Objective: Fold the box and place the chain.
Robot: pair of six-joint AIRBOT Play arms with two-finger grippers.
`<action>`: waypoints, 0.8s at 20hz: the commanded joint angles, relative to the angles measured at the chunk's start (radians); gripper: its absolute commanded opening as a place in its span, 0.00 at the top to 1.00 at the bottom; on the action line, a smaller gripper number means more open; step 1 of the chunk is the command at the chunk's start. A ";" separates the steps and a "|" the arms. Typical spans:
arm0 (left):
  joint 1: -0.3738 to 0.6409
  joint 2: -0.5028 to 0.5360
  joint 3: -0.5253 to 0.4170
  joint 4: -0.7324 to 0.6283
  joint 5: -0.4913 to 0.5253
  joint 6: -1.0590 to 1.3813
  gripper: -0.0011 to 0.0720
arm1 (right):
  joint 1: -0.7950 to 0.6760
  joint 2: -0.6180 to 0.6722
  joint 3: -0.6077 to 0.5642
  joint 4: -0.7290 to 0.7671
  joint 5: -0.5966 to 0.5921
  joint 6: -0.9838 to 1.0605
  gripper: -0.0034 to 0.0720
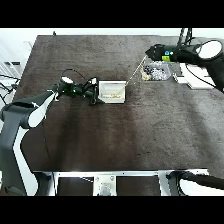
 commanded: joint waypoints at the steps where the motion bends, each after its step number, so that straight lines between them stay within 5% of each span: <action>1: 0.000 0.000 0.000 0.000 0.000 0.000 0.60 | 0.044 0.093 0.000 -0.024 0.069 -0.007 0.94; 9: 0.000 0.000 0.000 0.000 -0.003 0.000 0.60 | 0.206 0.101 -0.040 -0.021 0.089 -0.007 0.94; 16: 0.000 0.000 0.000 0.000 -0.003 0.000 0.60 | 0.254 0.092 -0.121 -0.020 -0.074 -0.007 0.94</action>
